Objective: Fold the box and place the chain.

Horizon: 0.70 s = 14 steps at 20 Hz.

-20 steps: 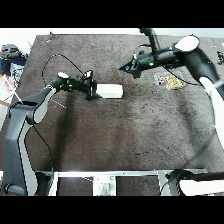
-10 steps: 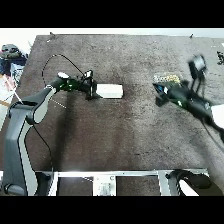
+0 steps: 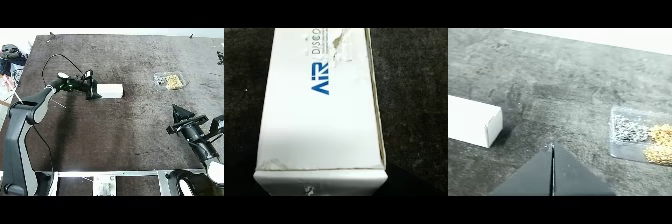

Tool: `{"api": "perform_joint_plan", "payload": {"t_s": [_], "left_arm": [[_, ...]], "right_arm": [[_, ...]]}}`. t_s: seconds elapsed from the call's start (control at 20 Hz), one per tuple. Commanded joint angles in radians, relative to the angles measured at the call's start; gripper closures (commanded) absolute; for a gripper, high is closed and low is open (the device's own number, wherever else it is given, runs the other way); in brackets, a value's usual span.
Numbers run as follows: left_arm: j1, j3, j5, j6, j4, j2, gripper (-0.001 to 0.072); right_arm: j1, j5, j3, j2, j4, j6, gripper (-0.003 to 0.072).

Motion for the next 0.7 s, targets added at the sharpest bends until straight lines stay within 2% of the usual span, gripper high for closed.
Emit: {"api": "perform_joint_plan", "payload": {"t_s": [0.0, 0.05, 0.1, 0.15, 0.3, 0.4, 0.5, 0.65], "left_arm": [[0.0, 0.0, -0.009, -0.002, -0.009, 0.001, 0.0181], [0.0, 0.0, -0.015, -0.004, -0.009, 0.001, 0.03], [0.0, 0.0, -0.038, -0.018, -0.008, 0.002, 0.0672], [0.003, 0.001, -0.048, -0.016, -0.021, 0.003, 0.0697], [0.007, 0.033, -0.045, -0.071, -0.055, 0.019, 0.0699], [0.023, 0.06, -0.01, -0.121, -0.069, 0.064, 0.07], [0.056, 0.067, 0.096, -0.186, -0.072, 0.145, 0.07], [0.146, 0.067, 0.339, -0.31, -0.067, 0.271, 0.07]], "right_arm": [[0.0, -0.019, -0.042, 0.05, -0.022, 0.0, 0.0673], [0.0, -0.019, -0.042, 0.05, -0.022, 0.0, 0.0673], [0.0, -0.019, -0.042, 0.05, -0.022, 0.0, 0.0673], [0.0, -0.019, -0.042, 0.05, -0.022, 0.0, 0.0673], [0.0, -0.019, -0.042, 0.05, -0.022, 0.0, 0.0673], [0.0, -0.019, -0.042, 0.05, -0.022, 0.0, 0.0673], [0.0, -0.02, -0.042, 0.05, -0.022, 0.0, 0.0673], [0.0, -0.02, -0.042, 0.05, -0.022, 0.0, 0.0673]]}}
